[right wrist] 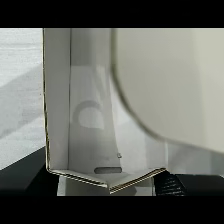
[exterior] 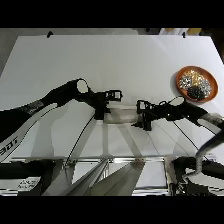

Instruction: Fold the box and place the chain.

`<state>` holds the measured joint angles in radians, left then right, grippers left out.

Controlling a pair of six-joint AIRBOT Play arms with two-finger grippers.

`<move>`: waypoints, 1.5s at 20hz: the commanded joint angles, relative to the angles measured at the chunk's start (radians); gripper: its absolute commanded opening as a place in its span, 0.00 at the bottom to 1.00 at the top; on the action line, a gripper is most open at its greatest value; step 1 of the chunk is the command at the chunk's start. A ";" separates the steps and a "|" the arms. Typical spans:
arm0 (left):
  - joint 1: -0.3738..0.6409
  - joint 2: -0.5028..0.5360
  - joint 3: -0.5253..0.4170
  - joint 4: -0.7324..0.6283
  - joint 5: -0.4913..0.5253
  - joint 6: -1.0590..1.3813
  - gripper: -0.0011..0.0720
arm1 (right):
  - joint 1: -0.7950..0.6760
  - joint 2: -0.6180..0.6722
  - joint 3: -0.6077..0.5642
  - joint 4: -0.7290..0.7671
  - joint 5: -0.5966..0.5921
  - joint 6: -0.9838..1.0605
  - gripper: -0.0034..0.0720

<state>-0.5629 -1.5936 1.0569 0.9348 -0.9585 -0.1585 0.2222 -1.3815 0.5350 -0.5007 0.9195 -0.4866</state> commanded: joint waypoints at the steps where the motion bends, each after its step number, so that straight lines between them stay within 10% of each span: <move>1: 0.000 0.000 0.000 0.000 0.001 0.000 0.03 | 0.001 0.001 0.000 0.001 0.004 0.000 0.57; 30: 0.000 0.000 0.000 0.000 0.001 0.000 0.03 | 0.001 0.001 0.000 0.000 -0.078 -0.001 0.57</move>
<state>-0.5629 -1.5936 1.0569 0.9344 -0.9573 -0.1585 0.2237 -1.3800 0.5346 -0.5014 0.8520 -0.4881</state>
